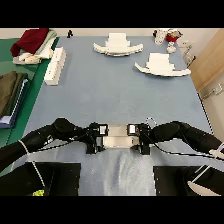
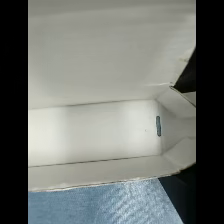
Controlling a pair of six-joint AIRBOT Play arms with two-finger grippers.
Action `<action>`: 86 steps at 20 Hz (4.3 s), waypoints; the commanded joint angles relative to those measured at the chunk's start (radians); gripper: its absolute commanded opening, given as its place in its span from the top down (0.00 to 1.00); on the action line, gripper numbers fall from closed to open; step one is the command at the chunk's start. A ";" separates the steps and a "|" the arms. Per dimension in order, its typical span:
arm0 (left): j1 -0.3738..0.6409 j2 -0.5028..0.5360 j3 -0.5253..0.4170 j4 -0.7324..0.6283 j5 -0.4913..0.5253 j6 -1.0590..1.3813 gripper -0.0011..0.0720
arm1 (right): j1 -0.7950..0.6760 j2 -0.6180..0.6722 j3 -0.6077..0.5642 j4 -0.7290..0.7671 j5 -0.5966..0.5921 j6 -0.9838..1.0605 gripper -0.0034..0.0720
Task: Fold the box.
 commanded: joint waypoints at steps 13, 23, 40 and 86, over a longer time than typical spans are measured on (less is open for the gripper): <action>-0.048 -0.060 0.002 -0.022 0.104 -0.024 0.03 | 0.001 0.000 0.000 0.000 0.000 0.000 0.22; -0.017 -0.014 -0.035 -0.063 0.072 0.039 0.03 | 0.001 0.000 0.000 0.000 0.000 0.000 0.22; -0.054 -0.019 -0.033 -0.103 0.119 0.060 0.28 | 0.001 0.000 0.000 0.000 0.000 0.000 0.22; -0.054 -0.018 -0.033 -0.103 0.122 0.055 0.28 | 0.001 0.270 0.003 -0.308 -0.143 0.539 0.00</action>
